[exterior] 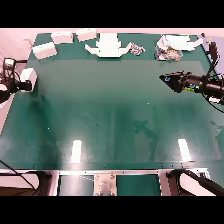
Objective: Fold the box and place the chain.
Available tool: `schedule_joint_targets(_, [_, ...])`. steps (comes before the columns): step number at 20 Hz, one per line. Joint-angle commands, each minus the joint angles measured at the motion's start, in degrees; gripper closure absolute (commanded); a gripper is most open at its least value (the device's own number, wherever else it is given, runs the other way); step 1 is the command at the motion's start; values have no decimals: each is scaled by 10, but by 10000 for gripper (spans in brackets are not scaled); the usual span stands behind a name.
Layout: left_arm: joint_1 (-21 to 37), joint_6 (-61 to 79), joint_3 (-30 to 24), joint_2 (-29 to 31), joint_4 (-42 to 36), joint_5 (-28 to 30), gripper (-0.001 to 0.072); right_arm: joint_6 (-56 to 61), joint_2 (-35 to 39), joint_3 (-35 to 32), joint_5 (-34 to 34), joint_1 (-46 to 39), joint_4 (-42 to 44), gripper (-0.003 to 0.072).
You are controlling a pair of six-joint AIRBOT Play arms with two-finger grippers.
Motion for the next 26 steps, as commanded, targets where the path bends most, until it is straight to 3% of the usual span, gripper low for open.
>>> schedule_joint_targets(1, [1,2,3,44,12,-22,-11,0,25,0,0,0,1,479])
schedule_joint_targets(2, [1,2,3,44,14,-30,-11,2,32,0,0,0,1,388])
schedule_joint_targets(4, [1,-1,3,41,15,-67,-11,5,43,0,0,0,1,375])
schedule_joint_targets(7, [1,-16,3,77,15,-113,1,5,81,0,-15,0,-1,522])
schedule_joint_targets(8, [1,-23,3,99,14,-139,40,5,104,0,-30,0,-11,581])
schedule_joint_targets(9, [1,-35,3,121,12,-181,315,6,126,0,-49,0,-29,656])
schedule_joint_targets(10, [-2,-33,3,141,-4,-233,560,20,147,-1,-76,0,-61,672])
schedule_joint_targets(11, [-5,-16,3,155,-41,-278,689,43,169,-5,-108,0,-102,673])
schedule_joint_targets(14, [-34,95,-23,200,-248,-347,693,63,232,-32,-174,0,-161,674])
schedule_joint_targets(16, [-99,160,-61,246,-305,-300,694,65,275,-65,-214,0,-162,674])
schedule_joint_targets(20, [-279,212,-165,327,-340,-136,694,64,338,-153,-247,0,-162,675])
schedule_joint_targets(24, [-442,256,-278,355,-391,39,694,65,407,-259,-286,-1,-169,676])
schedule_joint_targets(26, [-499,249,-321,355,-393,88,694,65,441,-302,-302,-1,-169,676])
